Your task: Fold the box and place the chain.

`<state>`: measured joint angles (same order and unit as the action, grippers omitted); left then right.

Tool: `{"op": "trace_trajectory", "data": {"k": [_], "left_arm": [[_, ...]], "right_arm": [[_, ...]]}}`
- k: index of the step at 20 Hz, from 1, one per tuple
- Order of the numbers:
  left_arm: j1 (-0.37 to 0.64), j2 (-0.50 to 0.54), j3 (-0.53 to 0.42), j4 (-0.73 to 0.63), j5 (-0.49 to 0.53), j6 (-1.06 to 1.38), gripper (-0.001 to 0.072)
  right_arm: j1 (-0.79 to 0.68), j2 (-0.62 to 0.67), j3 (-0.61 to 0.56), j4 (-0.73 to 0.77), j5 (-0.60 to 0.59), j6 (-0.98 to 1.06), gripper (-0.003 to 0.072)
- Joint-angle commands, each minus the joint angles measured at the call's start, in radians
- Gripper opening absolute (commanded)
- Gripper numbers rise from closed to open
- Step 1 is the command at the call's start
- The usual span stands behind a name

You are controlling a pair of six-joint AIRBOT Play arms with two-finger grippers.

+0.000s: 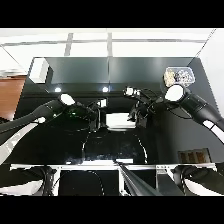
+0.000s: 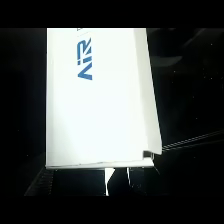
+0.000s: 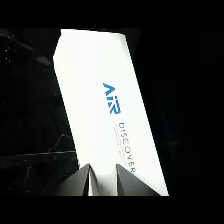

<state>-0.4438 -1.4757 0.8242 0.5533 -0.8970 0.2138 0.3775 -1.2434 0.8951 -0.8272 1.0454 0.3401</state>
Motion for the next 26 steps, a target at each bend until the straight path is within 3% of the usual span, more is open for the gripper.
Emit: {"op": "trace_trajectory", "data": {"k": [1, 2, 26], "left_arm": [[-0.001, -0.001, 0.0, 0.0, 0.0, -0.003, 0.046], [-0.001, -0.001, 0.0, 0.0, 0.0, -0.003, 0.046], [-0.001, -0.001, 0.0, 0.0, 0.0, -0.003, 0.046]], "right_arm": [[0.001, -0.001, -0.006, -0.004, -0.003, 0.0, 0.0165], [0.001, 0.0, -0.006, -0.004, -0.003, 0.0, 0.0123], [0.001, 0.014, -0.003, -0.019, 0.008, 0.042, 0.0121]]}}
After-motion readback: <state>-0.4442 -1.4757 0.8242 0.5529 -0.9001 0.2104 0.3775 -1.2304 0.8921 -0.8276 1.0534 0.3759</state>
